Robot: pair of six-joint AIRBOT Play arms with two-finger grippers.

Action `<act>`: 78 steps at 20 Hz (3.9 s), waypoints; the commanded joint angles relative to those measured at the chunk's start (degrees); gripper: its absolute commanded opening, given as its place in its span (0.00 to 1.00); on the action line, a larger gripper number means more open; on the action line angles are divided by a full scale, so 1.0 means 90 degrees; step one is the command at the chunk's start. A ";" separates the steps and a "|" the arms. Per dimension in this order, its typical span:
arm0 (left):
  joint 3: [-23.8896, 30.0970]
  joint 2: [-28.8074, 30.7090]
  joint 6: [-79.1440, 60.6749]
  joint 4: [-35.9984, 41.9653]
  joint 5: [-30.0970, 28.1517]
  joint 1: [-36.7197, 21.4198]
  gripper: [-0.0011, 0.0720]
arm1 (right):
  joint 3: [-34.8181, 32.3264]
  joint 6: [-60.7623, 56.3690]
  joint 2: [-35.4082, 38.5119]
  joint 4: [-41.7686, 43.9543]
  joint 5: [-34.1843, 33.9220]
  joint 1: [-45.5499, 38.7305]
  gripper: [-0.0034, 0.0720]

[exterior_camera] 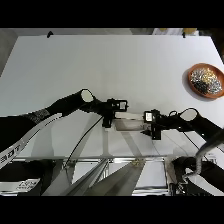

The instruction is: Fold the box and place the chain.

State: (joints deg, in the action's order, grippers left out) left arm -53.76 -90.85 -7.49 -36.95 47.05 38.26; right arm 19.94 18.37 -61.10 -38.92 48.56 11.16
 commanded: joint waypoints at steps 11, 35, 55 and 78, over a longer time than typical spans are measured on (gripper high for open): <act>0.0000 -0.0002 0.0002 0.0010 -0.0005 0.0005 0.03 | -0.0005 0.0012 -0.0012 -0.0148 -0.0010 0.0002 0.62; 0.0000 0.0673 0.0775 -0.0644 0.0845 -0.0015 0.50 | -0.0005 0.0012 -0.0012 -0.0148 -0.0007 0.0002 0.62; 0.0002 0.3082 0.4522 -0.3565 0.1729 0.0787 0.02 | -0.0005 0.0012 -0.0012 -0.0148 -0.0007 0.0002 0.62; 0.0019 0.1685 0.7536 -0.2917 -0.1241 0.0862 0.02 | -0.0005 0.0012 -0.0012 -0.0148 -0.0007 0.0002 0.62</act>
State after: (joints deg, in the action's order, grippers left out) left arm -53.67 -76.36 59.96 -61.63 33.26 46.48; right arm 19.86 18.63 -61.25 -40.29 48.64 11.18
